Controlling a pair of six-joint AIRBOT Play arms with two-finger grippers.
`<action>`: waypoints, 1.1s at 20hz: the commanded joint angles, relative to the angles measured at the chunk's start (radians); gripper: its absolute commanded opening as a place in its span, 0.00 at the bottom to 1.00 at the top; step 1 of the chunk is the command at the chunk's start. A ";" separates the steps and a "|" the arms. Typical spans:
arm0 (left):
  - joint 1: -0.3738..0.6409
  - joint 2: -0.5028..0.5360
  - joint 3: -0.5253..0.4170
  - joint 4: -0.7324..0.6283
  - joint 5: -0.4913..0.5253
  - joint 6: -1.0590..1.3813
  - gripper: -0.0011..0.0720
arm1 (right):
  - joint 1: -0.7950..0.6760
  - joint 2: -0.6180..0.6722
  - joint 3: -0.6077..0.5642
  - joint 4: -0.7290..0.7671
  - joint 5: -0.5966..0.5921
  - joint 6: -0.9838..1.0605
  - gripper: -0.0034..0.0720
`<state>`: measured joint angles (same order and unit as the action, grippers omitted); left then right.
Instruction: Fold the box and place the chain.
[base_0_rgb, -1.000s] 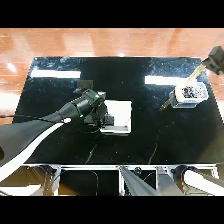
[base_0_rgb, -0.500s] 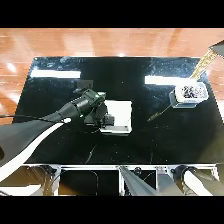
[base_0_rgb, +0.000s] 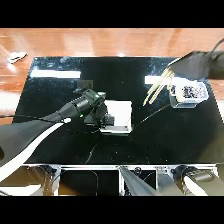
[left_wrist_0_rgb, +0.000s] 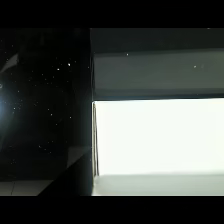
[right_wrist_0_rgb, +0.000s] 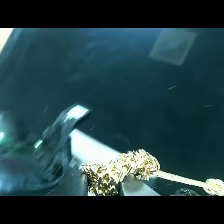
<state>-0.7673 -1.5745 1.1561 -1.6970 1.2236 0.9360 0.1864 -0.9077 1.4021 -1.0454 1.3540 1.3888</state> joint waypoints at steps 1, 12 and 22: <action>-0.001 0.000 0.001 0.000 0.000 0.000 0.04 | 0.180 0.003 -0.019 -0.058 0.011 0.014 0.09; -0.001 0.000 0.001 0.001 0.000 0.000 0.04 | 0.418 -0.116 -0.238 -0.029 -0.222 0.050 0.09; -0.001 0.000 0.001 0.002 -0.001 0.003 0.04 | 0.420 -0.261 -0.366 -0.029 -0.292 0.050 0.09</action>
<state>-0.7673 -1.5745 1.1561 -1.6962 1.2232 0.9390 0.6041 -1.1465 1.0821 -1.0744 1.0855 1.4395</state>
